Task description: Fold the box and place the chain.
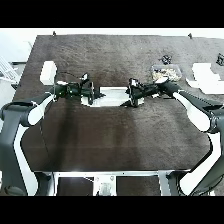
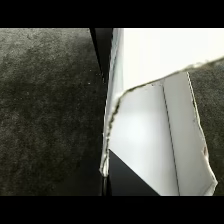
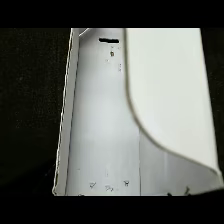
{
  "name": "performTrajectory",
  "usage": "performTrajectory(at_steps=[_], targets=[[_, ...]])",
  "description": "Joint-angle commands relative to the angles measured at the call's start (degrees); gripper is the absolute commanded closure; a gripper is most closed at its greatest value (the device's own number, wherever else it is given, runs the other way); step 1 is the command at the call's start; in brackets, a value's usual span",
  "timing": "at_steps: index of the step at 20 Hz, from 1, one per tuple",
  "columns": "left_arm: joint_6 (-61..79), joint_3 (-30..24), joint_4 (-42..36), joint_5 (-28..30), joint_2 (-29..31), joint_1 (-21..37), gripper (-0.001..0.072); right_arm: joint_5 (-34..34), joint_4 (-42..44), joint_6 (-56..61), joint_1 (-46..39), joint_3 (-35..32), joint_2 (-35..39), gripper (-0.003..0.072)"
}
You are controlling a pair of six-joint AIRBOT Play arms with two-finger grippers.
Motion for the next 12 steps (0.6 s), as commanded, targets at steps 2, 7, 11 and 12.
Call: performTrajectory(at_steps=[2,7,11,12], targets=[[0.0,0.0,0.1,0.2,0.0,0.0,0.0687,2.0,0.2,0.6,0.0,1.2,-0.7,-0.0006],[0.0,0.0,0.1,0.2,0.0,0.0,0.0687,2.7,-0.2,1.6,0.0,1.2,-1.0,-0.0005],[0.0,0.0,0.1,0.2,0.0,0.0,0.0687,2.7,-0.7,1.6,0.0,1.4,-1.6,-0.0005],[0.0,0.0,0.1,0.2,0.0,0.0,0.0687,2.7,-0.7,1.6,0.0,1.7,-1.9,-0.0005]])
